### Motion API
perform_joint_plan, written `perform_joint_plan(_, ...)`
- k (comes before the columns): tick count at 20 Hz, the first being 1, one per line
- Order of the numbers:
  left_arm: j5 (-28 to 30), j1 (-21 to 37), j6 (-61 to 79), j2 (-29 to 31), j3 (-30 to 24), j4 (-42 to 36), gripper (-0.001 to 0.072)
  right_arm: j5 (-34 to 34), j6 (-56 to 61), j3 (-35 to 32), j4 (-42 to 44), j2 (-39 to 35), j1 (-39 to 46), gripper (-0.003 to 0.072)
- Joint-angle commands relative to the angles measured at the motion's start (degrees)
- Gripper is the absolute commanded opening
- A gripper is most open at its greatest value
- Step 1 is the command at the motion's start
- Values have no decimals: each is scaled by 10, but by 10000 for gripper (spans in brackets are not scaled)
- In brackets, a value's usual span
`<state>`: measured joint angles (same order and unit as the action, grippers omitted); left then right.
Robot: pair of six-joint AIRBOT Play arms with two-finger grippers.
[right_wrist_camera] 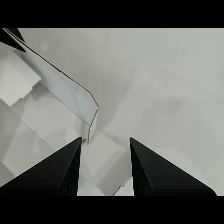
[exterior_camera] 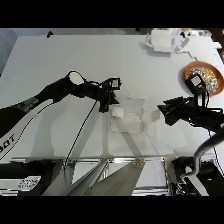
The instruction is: Fold the box and place the chain.
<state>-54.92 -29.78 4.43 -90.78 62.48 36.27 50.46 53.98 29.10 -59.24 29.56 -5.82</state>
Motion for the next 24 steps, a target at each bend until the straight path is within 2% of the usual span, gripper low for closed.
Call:
perform_joint_plan(1, 11, -7, -25, 0, 0, -4, 9, 2, 0, 0, -20, 9, 0, 342)
perform_joint_plan(8, 153, -62, -61, 9, 0, -6, 6, 2, -3, 0, -24, 25, -1, 342)
perform_joint_plan(13, 151, -64, -57, 24, 0, -5, 6, 2, -5, -2, -26, 28, -1, 341)
perform_joint_plan(16, 156, -64, -57, 42, 0, 24, 6, 3, -4, -2, -31, 28, -1, 341)
perform_joint_plan(24, 120, -64, -57, 24, 0, 43, 6, 4, -4, -2, -39, 28, -1, 341)
